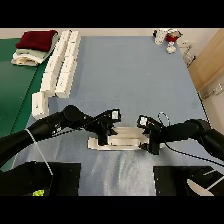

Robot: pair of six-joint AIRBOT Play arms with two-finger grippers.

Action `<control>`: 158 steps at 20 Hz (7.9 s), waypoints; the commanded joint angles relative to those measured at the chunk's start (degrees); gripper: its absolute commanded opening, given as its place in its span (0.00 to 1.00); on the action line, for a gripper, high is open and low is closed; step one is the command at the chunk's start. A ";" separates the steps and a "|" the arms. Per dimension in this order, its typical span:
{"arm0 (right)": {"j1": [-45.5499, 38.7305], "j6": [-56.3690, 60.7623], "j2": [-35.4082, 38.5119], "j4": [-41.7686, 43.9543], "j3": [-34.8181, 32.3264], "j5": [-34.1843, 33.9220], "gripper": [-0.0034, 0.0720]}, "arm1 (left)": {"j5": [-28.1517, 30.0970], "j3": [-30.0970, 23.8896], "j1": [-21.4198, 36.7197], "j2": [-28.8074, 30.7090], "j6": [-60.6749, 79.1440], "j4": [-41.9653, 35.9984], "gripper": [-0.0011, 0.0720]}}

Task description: Fold the box.

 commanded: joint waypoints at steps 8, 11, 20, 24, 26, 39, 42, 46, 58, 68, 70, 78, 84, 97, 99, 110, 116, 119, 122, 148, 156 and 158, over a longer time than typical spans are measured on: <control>-0.44 -2.14 -3.08 -0.28 -0.02 0.00 0.94 | 0.02 -0.02 -0.04 0.00 0.02 0.00 0.03; -0.28 -2.19 -3.08 1.01 -0.04 -0.74 0.94 | 0.00 -0.02 -0.04 0.00 0.02 0.00 0.03; -0.28 -10.08 -2.91 2.38 -0.72 -2.67 0.94 | 0.02 -0.02 -0.04 0.00 0.02 0.00 0.03; -0.26 -12.74 -5.18 5.18 -2.19 1.22 0.94 | 0.02 -0.02 -0.04 0.00 0.02 0.00 0.03; 0.39 -12.85 -5.33 5.35 -2.29 1.99 0.94 | 0.02 -0.02 -0.04 0.00 0.02 0.00 0.03; 0.31 -17.51 -4.68 5.51 -3.89 2.93 0.92 | 0.02 -0.02 -0.04 0.00 0.02 0.00 0.03; 0.31 -16.68 -1.14 5.46 -3.91 2.14 0.92 | 0.07 -0.02 -0.04 0.00 0.02 0.00 0.03; 0.26 -16.70 -1.95 5.49 -4.15 2.34 0.92 | 0.02 -0.02 -0.04 0.00 0.02 0.00 0.03; 0.37 -17.57 -4.20 5.42 -6.03 5.14 0.67 | 0.02 -0.02 -0.04 0.00 0.02 0.00 0.03; 0.33 -17.57 -4.26 4.59 -5.84 5.99 0.67 | 0.02 -0.02 -0.04 0.00 0.02 0.00 0.03; 0.33 -17.57 -4.26 4.59 -5.84 5.97 0.67 | 0.02 -0.02 -0.04 0.00 0.02 0.00 0.03; 0.33 -17.57 -4.26 4.59 -5.84 5.99 0.67 | 0.02 -0.02 -0.04 0.00 0.02 0.00 0.03; 0.33 -17.57 -4.26 4.59 -5.84 5.99 0.67 | 0.00 -0.02 -0.04 0.00 0.02 -0.42 0.03; 0.33 -17.57 -4.26 4.59 -5.84 5.99 0.67 | -0.72 -0.02 1.79 1.92 -11.47 0.68 0.89; 0.33 -17.57 -4.26 4.59 -5.84 5.99 0.67 | -2.12 -0.02 4.00 5.42 -22.56 6.82 0.93; 0.33 -17.57 -4.26 4.57 -5.84 5.99 0.67 | -18.69 -1.66 -0.48 9.29 -61.55 0.20 0.16; 0.33 -17.57 -4.26 4.57 -5.84 5.97 0.67 | -0.13 3.17 -4.48 2.19 -63.47 -6.84 0.03; 0.31 -17.57 -4.26 4.55 -5.86 5.99 0.67 | 8.13 3.89 -2.95 0.74 -66.01 -6.58 0.03; 0.33 -17.57 -4.26 4.55 -5.86 5.99 0.67 | 8.39 3.89 -1.09 -2.78 -68.02 -5.73 0.03; 0.31 -17.57 -4.26 4.39 -5.86 5.99 0.67 | -5.33 -0.63 -6.27 24.70 -49.37 28.59 0.03; 0.31 -17.57 -4.26 4.37 -5.86 5.99 0.67 | -5.16 -7.04 -0.61 19.96 -28.41 27.50 0.97; 0.31 -17.57 -4.26 4.37 -5.86 5.99 0.67 | -2.64 -8.92 -0.79 17.11 -21.81 24.24 0.97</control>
